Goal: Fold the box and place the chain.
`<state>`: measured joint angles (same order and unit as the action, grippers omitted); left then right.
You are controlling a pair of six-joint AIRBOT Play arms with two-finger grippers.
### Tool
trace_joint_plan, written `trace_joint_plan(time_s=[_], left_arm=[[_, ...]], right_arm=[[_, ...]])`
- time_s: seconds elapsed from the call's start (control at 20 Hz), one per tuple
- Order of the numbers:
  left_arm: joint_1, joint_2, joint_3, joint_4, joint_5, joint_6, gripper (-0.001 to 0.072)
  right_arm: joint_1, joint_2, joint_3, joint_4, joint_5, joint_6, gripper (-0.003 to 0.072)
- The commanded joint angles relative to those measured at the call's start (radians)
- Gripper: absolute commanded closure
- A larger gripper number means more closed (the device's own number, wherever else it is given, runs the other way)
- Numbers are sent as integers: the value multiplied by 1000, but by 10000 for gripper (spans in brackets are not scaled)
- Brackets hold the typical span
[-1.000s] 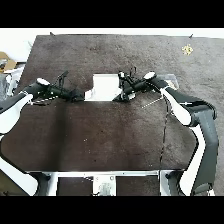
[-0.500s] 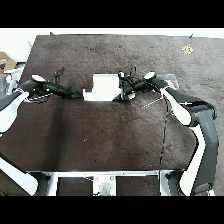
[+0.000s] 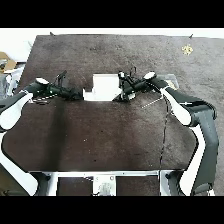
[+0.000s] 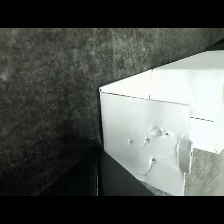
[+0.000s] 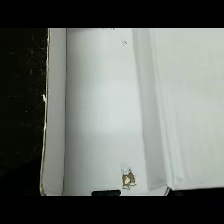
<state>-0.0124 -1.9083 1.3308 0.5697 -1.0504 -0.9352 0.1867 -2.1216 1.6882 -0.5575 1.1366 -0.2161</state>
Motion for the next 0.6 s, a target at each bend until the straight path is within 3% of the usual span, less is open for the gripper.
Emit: trace_joint_plan(time_s=[0.0,0.55], left_arm=[[-3,-8,0,-26,14,6,700],[-3,-6,56,-168,-97,64,697]], right_arm=[[1,0,0,0,0,0,248],[1,0,0,1,0,0,248]])
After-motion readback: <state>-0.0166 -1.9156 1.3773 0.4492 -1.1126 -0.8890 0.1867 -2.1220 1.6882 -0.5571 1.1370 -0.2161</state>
